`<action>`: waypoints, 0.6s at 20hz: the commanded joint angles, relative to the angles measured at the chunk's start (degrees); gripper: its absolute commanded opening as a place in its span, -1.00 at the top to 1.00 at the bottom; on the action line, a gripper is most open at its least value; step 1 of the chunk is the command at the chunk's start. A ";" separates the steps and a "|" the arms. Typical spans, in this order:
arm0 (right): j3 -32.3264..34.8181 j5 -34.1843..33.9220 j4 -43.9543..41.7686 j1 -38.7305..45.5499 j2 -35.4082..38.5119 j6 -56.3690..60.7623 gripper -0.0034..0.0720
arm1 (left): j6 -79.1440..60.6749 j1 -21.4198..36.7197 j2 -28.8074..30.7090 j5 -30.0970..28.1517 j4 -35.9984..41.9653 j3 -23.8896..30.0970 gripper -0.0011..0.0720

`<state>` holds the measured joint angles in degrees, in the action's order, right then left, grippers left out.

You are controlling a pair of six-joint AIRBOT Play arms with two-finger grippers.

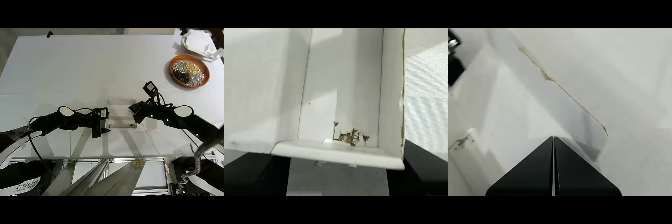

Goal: Fold the box and place the chain.

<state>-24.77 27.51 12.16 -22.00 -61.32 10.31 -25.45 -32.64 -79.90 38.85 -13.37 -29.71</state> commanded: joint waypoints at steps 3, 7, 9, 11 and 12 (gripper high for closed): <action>-0.02 -3.34 -0.35 -0.20 -0.48 3.48 0.87 | -0.02 0.04 0.04 -0.02 0.00 -0.02 0.94; -0.02 -1.16 3.98 -0.20 -0.48 9.86 0.87 | -0.02 0.04 0.04 -0.02 0.00 -0.02 0.94; -0.02 -0.50 10.34 -0.20 -0.48 15.74 0.87 | -0.02 0.04 0.04 -0.02 0.00 -0.02 0.94; -0.02 0.57 15.13 -0.20 -0.48 19.82 0.87 | -0.02 0.04 0.04 -0.02 0.00 -0.02 0.94; -0.02 0.96 16.20 -0.20 -0.48 20.83 0.87 | -0.02 0.04 0.04 -0.02 0.00 -0.02 0.94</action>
<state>-24.80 27.07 21.87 -22.13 -61.76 24.82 -25.47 -32.64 -79.90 38.85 -13.41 -29.71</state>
